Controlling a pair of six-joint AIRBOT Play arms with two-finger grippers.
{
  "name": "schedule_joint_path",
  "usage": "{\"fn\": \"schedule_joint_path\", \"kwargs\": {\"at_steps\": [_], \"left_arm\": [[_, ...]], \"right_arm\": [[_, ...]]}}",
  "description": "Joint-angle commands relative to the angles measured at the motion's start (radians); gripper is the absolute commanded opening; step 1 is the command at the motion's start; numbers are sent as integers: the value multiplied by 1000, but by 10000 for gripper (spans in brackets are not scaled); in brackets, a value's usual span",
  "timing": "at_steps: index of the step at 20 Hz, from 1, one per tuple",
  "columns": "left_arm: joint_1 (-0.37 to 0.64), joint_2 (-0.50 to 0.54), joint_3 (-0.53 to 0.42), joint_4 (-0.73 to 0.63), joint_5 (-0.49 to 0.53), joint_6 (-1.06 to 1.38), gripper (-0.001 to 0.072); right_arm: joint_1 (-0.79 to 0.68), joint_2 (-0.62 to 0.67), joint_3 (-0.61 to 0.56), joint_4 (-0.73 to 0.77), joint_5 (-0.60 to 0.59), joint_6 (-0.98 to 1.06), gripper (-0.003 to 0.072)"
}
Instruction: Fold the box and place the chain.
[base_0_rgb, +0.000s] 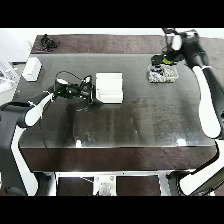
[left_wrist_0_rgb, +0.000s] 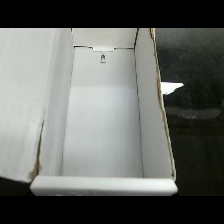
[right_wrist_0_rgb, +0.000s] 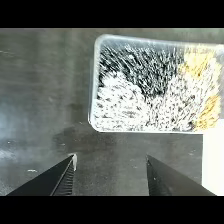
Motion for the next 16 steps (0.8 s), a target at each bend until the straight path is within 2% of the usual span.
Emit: {"fn": "schedule_joint_path", "kwargs": {"at_steps": [1,4,5,10,16], "left_arm": [[1,0,0,0,0,1,290],[1,0,0,0,0,1,290],[1,0,0,0,0,1,290],[1,0,0,0,0,1,290],[1,0,0,0,0,1,290]], "right_arm": [[-142,-42,0,283,-18,-135,480],[-192,-96,0,285,-34,-176,478],[-200,-109,0,291,-45,-187,457],[-219,-169,1,414,-148,-214,448],[-218,-237,1,502,-152,-240,428]]}}
